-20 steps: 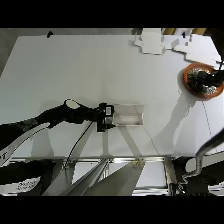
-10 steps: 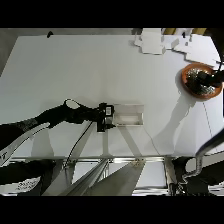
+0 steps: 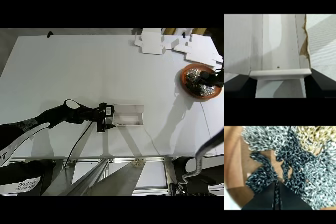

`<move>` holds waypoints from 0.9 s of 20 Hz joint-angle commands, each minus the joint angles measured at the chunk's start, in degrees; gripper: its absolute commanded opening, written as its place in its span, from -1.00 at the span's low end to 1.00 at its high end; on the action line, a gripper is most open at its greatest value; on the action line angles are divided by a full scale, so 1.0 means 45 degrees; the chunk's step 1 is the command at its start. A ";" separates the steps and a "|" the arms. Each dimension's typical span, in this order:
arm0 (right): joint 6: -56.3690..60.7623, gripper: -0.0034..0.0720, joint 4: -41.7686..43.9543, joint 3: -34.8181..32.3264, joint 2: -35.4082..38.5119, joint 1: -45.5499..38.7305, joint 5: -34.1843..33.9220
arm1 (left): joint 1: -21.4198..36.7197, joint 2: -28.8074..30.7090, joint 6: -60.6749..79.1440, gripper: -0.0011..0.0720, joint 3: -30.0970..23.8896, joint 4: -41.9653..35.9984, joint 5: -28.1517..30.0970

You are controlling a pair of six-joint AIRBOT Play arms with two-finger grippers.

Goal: Fold the box and place the chain.

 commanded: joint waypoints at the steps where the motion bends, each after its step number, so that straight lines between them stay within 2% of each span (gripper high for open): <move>1: 0.0000 -0.87 0.0029 0.0005 0.1098 0.0049 0.0578 | 0.0000 0.0000 0.0005 -0.39 0.0000 0.0005 0.0000; 6: -0.0306 -0.87 0.0792 0.0000 0.3934 0.1141 0.0831 | 0.0000 0.0000 0.0005 -0.39 0.0000 0.0005 0.0000; 12: -0.0330 -0.87 0.0393 0.0005 0.7524 0.4012 0.2817 | 0.0000 0.0000 0.0005 -0.39 0.0000 0.0005 0.0000; 18: 0.0126 -0.87 0.0714 0.0005 1.0117 0.5595 0.4449 | 0.0000 0.0000 0.0005 -0.39 0.0000 0.0005 0.0000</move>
